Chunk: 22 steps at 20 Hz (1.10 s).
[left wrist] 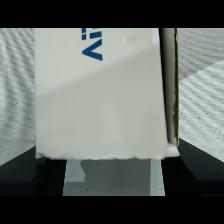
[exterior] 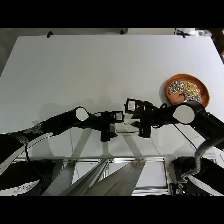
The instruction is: Fold the box and place the chain.
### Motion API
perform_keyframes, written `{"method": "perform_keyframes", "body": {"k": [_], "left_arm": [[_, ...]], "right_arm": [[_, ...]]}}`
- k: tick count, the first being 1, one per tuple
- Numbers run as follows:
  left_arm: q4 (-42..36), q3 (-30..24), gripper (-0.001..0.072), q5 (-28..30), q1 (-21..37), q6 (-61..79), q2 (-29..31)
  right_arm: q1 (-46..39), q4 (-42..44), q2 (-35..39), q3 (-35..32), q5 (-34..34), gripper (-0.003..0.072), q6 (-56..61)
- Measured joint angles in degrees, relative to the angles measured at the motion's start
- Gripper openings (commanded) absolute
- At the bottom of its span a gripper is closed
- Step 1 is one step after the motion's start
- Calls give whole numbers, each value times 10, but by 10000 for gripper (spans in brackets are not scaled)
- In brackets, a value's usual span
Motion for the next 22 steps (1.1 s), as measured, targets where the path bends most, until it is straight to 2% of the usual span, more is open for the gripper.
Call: {"method": "perform_keyframes", "body": {"k": [4,8,13,22], "left_arm": [[0,0,333,1,0,0,0],[0,0,333,1,0,0,0],[0,0,333,2,0,0,0],[0,0,333,3,0,0,0]], "right_arm": [[-21,98,10,-27,-15,10,-1],[-30,147,13,-72,-33,9,-4],[-33,172,13,-105,-59,9,-5],[-33,184,-14,-117,-62,10,-5]]}}
